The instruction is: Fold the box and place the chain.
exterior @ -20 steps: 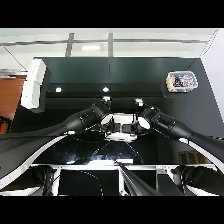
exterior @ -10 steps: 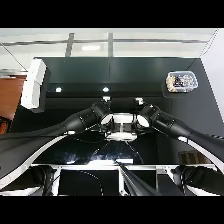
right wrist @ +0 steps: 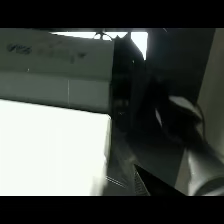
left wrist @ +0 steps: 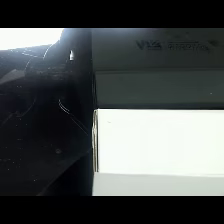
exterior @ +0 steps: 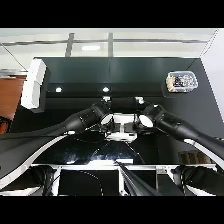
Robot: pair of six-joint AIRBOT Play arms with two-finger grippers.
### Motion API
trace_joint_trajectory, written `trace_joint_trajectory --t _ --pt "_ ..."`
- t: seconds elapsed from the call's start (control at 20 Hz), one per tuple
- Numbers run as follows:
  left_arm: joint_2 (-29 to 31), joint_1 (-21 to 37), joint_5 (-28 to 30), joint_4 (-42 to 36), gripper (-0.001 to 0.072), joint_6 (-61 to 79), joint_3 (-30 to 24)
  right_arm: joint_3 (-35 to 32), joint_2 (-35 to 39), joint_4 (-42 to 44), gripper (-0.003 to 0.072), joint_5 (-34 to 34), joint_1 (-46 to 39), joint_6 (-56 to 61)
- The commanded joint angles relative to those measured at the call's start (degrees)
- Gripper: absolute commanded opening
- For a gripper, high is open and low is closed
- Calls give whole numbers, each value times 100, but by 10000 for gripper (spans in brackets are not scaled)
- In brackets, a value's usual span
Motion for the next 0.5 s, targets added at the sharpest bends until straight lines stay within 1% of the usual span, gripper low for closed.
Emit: trace_joint_trajectory --t 0.0,0.05,0.1,0.15,0.25,0.3,0.35,0.4,0.45 --pt "0 2 -2 0 30 -7 -4 111 767 -37 448 767 -334 -894" --pt "0 2 -2 2 30 -7 -4 177 1086 -160 448 988 -527 -1235" --pt "0 2 -2 2 30 -4 -4 216 1451 -505 448 1104 -769 -1499" --pt "0 2 -2 2 30 -7 -4 216 1786 -1246 447 1165 -1025 -1530" --pt "0 2 -2 2 30 -4 -4 216 2074 -3012 447 1152 -1637 -1523" --pt "0 2 -2 2 30 -7 -4 214 2052 -3554 447 984 -2050 -1526" --pt "0 2 -2 2 30 -7 -4 214 1976 -3729 448 586 -2586 -1528" --pt "0 2 -2 2 30 -4 -4 214 1856 -3626 451 133 -3126 -1521" --pt "0 2 -2 2 30 -4 -4 216 1655 -3338 652 -337 -3683 -1526"
